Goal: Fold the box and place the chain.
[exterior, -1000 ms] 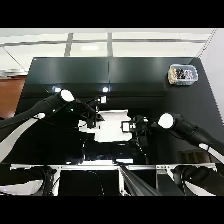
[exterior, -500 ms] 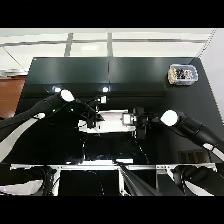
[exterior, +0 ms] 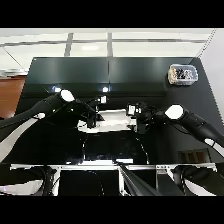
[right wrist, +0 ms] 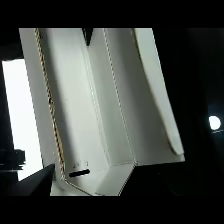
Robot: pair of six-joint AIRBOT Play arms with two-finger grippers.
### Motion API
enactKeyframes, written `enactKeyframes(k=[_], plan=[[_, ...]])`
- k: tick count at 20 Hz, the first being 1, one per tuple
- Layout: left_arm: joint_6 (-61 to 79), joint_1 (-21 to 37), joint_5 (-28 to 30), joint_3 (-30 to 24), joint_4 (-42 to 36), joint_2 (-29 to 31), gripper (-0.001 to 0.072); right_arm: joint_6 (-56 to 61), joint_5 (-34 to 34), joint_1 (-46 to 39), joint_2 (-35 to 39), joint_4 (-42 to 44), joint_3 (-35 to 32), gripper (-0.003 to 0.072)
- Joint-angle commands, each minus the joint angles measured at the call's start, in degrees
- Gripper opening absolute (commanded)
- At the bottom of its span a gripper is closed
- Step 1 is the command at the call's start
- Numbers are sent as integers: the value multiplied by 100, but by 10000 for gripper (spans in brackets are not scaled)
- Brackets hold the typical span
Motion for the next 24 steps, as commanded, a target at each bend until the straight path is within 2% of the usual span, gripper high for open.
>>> enactKeyframes(k=[1,12,18,24], plan=[[2,-4,0,4,0,0,24,-551,323,-61,-282,640,4,706],[2,-4,4,4,0,0,24,-1220,466,-63,-1045,796,2,706],[2,-4,4,4,0,0,24,-1117,356,-42,-1062,785,9,706],[2,-4,4,4,0,0,24,-669,111,81,-1095,409,31,705]])
